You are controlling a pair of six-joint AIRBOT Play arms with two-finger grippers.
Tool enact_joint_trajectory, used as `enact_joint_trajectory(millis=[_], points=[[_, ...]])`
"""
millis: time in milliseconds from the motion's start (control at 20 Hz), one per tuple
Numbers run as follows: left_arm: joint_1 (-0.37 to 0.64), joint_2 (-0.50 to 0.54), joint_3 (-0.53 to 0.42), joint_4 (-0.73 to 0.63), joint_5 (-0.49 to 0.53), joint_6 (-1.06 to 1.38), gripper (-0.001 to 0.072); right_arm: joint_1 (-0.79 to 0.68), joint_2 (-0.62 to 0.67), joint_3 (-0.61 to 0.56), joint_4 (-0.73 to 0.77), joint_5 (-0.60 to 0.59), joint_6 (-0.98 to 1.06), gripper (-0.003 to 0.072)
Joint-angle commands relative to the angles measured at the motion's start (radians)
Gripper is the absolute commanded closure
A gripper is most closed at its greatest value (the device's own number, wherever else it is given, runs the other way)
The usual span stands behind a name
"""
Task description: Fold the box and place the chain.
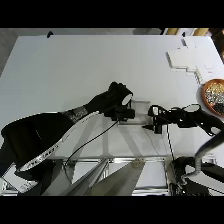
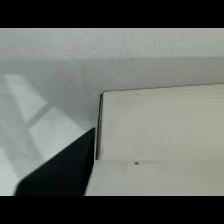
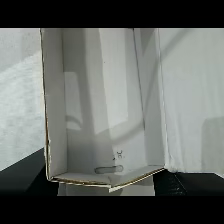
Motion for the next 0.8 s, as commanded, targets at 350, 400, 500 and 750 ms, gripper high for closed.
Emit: enact_joint_trajectory(millis=[350, 400, 500, 750], points=[[-0.003, -0.013, 0.014, 0.0, -0.048, 0.006, 0.0705, 0.0, 0.0, 0.0, 0.0, 0.0, 0.0, 0.0228], [-0.004, -0.013, 0.014, 0.0, -0.048, 0.005, 0.0687, 0.0, 0.0, 0.0, 0.0, 0.0, 0.0, 0.0228], [-0.004, -0.008, 0.014, 0.001, -0.048, 0.006, 0.0595, 0.0, 0.0, 0.0, 0.0, 0.0, 0.0, 0.0228], [-0.004, 0.009, 0.014, 0.001, -0.048, 0.008, 0.0556, 0.0, 0.0, 0.0, 0.0, 0.0, 0.0, 0.0228]])
